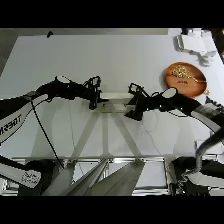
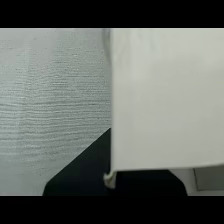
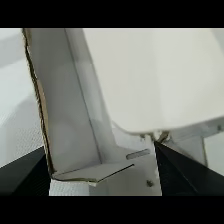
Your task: Fold the box and place the chain.
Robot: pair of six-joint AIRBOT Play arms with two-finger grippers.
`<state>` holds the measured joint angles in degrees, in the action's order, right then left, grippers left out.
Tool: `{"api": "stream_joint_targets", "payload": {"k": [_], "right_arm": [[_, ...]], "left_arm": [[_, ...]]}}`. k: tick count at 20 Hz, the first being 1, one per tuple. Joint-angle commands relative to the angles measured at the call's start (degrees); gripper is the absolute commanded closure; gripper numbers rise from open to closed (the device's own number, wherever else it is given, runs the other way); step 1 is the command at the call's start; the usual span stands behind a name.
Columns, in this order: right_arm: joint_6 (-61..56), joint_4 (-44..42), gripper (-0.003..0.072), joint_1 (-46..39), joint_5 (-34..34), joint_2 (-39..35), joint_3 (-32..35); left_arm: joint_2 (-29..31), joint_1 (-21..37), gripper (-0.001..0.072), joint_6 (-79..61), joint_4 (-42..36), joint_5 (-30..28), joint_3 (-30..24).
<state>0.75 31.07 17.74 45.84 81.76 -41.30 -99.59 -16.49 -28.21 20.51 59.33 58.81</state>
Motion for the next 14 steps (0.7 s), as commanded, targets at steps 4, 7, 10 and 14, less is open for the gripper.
{"api": "stream_joint_targets", "payload": {"k": [4, 7, 10, 14], "right_arm": [[-23.3, 6.3, -0.0006, 0.0, -1.1, 0.4, -0.3], [-26.4, 6.1, -0.0006, 0.0, -3.2, 0.4, -0.3], [-25.5, 6.1, -0.0005, 0.0, -3.3, 0.4, -0.8], [-23.5, 6.1, -0.0005, 0.0, -2.8, 0.4, -2.5]], "left_arm": [[0.0, 0.0, 0.0701, 0.0, 0.0, 0.0, 0.0], [0.0, 0.0, 0.0701, 0.0, 0.0, 0.0, 0.0], [0.0, 0.0, 0.0701, 0.0, 0.0, 0.0, 0.0], [0.0, 0.0, 0.0701, 0.0, 0.0, 0.0, 0.0]]}}
